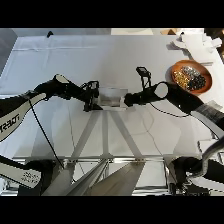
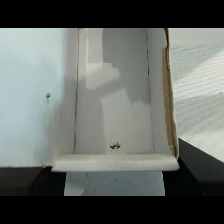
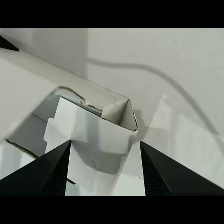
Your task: Fold the box and place the chain.
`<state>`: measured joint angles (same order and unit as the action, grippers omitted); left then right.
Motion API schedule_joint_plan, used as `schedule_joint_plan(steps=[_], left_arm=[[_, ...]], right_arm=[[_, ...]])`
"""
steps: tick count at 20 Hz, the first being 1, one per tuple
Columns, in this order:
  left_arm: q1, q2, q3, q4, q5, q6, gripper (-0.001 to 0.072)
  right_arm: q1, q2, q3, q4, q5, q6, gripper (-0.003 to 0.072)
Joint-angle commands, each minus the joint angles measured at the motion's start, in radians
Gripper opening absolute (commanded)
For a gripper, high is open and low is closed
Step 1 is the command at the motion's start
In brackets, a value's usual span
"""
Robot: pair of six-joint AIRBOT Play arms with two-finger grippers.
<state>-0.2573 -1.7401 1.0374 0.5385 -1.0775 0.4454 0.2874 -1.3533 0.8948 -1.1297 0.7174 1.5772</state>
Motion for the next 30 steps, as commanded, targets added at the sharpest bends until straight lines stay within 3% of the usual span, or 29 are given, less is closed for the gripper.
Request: schedule_joint_plan(steps=[1, 8, 12, 17, 25, 30], left_arm=[[0.0, 0.0, 0.0, 0.0, 0.0, 0.0, 0.0211], [0.0, 0.0, 0.0, 0.0, 0.0, 0.0, 0.0211], [0.0, 0.0, 0.0, 0.0, 0.0, 0.0, 0.0211], [0.0, 0.0, 0.0, 0.0, 0.0, 0.0, 0.0211], [0.0, 0.0, 0.0, 0.0, 0.0, 0.0, 0.0211], [0.0, 0.0, 0.0, 0.0, 0.0, 0.0, 0.0211]], right_arm=[[0.041, 0.0, 0.034, -0.099, -0.003, 0.102, 0.0474], [0.081, 0.0, 0.086, -0.06, 0.071, 0.102, 0.0457], [0.081, 0.0, 0.086, -0.136, 0.11, 0.177, 0.0478], [0.081, -0.005, 0.086, -0.211, 0.111, 0.252, 0.0478], [0.121, -0.029, 0.086, -0.19, 0.076, 0.26, 0.0475], [0.121, -0.029, 0.087, -0.112, 0.075, 0.259, 0.0409]])
